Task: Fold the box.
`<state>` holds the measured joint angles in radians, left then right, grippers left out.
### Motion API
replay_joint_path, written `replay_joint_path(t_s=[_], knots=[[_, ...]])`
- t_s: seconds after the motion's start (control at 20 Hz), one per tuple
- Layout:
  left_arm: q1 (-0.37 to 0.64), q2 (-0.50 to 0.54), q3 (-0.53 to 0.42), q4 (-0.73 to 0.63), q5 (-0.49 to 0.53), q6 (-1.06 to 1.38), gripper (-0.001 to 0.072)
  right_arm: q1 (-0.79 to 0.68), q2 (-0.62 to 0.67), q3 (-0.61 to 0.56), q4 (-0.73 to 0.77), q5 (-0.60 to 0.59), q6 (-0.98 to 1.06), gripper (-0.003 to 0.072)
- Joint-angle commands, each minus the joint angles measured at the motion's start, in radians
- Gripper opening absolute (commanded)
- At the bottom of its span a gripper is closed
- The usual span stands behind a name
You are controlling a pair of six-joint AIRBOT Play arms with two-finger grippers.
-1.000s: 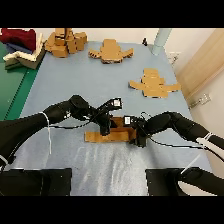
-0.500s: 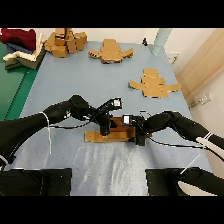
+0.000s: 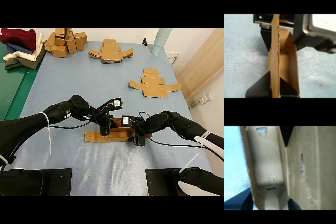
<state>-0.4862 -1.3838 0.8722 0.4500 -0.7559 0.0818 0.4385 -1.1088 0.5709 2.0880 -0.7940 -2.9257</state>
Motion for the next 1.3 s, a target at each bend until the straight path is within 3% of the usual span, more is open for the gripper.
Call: replay_joint_path(t_s=[0.0, 1.25], knots=[[0.0, 0.0, 0.001, 0.0, 0.005, 0.0, 0.0012, 0.0, -0.002, 0.001, 0.0, 0.0, 0.0, 0.0495], [0.0, 0.0, 0.001, -0.002, 0.024, 0.0, 0.0012, 0.0, -0.001, -0.003, 0.0, -0.001, 0.0, 0.0497]])
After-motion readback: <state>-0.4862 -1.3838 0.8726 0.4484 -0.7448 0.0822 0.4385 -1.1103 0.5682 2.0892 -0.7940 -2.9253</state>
